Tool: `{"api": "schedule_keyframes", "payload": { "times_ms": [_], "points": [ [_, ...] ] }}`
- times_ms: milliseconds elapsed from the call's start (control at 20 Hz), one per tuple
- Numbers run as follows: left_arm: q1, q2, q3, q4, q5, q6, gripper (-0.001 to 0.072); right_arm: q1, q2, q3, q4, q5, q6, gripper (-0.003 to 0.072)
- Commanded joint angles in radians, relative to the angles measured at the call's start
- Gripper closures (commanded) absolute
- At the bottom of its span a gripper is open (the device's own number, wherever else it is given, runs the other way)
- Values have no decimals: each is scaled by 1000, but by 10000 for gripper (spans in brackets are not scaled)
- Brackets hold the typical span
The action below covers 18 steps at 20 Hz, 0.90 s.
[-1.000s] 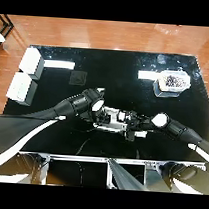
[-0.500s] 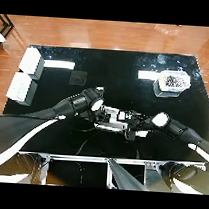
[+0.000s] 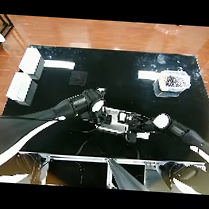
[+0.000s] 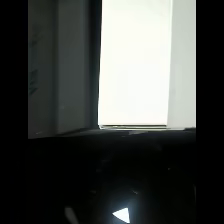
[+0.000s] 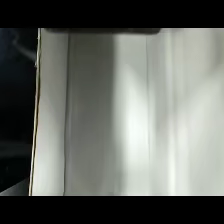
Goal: Fold the box and place the chain.
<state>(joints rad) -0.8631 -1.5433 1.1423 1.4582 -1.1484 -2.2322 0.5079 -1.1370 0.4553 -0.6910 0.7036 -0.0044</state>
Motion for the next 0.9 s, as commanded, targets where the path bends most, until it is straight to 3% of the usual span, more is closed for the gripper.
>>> {"api": "schedule_keyframes", "payload": {
  "times_ms": [0, 450, 800, 850],
  "points": [
    [11, 19, 0, 27, -18, -3, 688, 0, 65, 2, -45, 49, 8, -12],
    [39, 60, -97, 66, 13, -27, 687, 1, 105, 2, -88, 8, -32, -12],
    [39, 60, -99, 48, 37, -23, 688, 1, 103, 2, -64, -35, -61, -6],
    [39, 60, -99, 48, 37, -23, 688, 1, 103, 2, -60, -35, -63, 140]
  ]
}}
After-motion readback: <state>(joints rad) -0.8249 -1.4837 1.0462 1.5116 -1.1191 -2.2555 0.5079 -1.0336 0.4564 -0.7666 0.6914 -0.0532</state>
